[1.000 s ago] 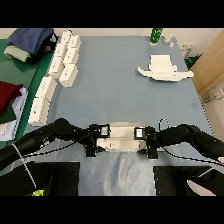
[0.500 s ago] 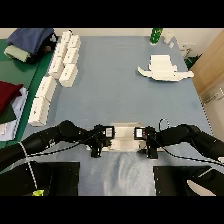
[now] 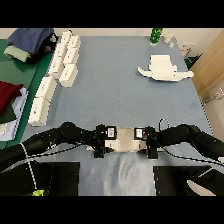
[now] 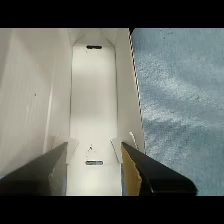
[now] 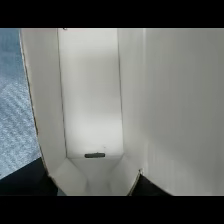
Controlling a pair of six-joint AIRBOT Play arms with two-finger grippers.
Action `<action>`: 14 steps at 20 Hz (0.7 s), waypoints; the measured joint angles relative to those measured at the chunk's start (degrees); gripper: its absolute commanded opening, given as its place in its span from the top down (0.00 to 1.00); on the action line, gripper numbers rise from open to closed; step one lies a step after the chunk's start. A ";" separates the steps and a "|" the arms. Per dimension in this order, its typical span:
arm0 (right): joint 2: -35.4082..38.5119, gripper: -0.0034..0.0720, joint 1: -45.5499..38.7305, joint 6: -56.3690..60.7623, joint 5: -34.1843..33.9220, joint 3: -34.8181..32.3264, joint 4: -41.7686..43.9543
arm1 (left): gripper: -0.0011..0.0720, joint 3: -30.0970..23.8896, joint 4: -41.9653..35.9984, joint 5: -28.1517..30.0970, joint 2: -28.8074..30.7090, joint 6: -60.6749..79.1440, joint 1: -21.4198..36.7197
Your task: Fold the box.
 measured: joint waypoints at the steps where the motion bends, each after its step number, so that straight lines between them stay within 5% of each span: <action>1: 0.00 0.24 0.00 -0.02 0.00 0.00 -0.02 | 0.62 0.00 -0.13 -0.07 0.00 -0.13 0.00; 2: 0.00 0.24 0.00 -0.02 0.02 0.00 0.00 | 0.95 0.00 -0.11 -0.09 0.07 -0.46 0.00; 5: 0.00 0.24 0.00 0.00 0.02 0.00 0.00 | 0.97 0.00 5.18 -0.26 1.46 -7.08 -0.04; 9: 0.00 0.24 0.00 0.00 0.02 0.00 0.00 | 0.97 0.13 23.50 -3.15 7.15 -30.95 2.25; 14: 0.00 0.24 0.00 0.00 0.04 0.00 0.00 | 0.97 0.46 38.27 -11.54 19.39 -62.58 13.03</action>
